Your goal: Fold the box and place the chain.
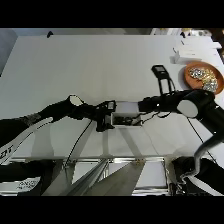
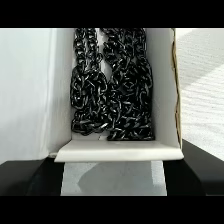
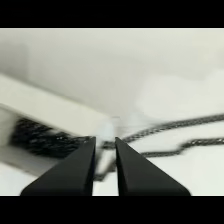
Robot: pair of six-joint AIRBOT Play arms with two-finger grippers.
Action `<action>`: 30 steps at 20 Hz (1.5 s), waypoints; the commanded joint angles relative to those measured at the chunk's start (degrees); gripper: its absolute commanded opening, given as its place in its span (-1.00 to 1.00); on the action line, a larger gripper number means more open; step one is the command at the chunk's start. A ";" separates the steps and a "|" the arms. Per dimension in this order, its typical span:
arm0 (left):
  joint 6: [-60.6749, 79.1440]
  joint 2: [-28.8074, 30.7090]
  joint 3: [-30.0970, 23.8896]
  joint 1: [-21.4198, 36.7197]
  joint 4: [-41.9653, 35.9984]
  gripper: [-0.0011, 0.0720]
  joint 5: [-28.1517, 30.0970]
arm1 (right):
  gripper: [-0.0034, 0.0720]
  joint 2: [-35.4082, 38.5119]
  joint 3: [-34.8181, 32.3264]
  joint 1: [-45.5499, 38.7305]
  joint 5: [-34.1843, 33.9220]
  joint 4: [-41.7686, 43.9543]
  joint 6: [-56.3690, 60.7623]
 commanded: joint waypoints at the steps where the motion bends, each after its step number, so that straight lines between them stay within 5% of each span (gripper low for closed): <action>1: 0.02 0.04 0.00 0.00 0.00 -0.23 0.00 | -0.18 -1.70 0.11 -8.96 4.33 -5.11 -0.04; 11: 0.00 0.04 0.00 0.00 0.02 -0.23 0.00 | -0.12 -17.70 0.11 -14.36 -0.70 -6.99 -0.50; 18: 0.02 0.04 0.00 0.00 0.02 -0.23 0.00 | -0.13 -22.27 0.11 -14.36 -4.22 -6.99 -0.50; 23: 0.02 0.04 0.00 0.00 0.02 -0.23 0.00 | -0.29 -24.11 0.11 -14.36 -4.39 -6.99 -0.48; 25: 0.00 0.04 0.00 0.00 0.02 -0.23 0.02 | -0.79 -24.33 0.11 -14.36 -3.82 -6.97 -1.62; 26: 0.00 0.04 0.00 0.00 0.02 -0.23 0.02 | -0.86 -24.04 0.11 -14.36 -3.48 -6.97 -2.93; 30: 0.00 0.04 0.00 0.00 0.00 -0.23 0.00 | -0.87 -21.59 0.11 -14.36 -1.46 -8.68 -3.48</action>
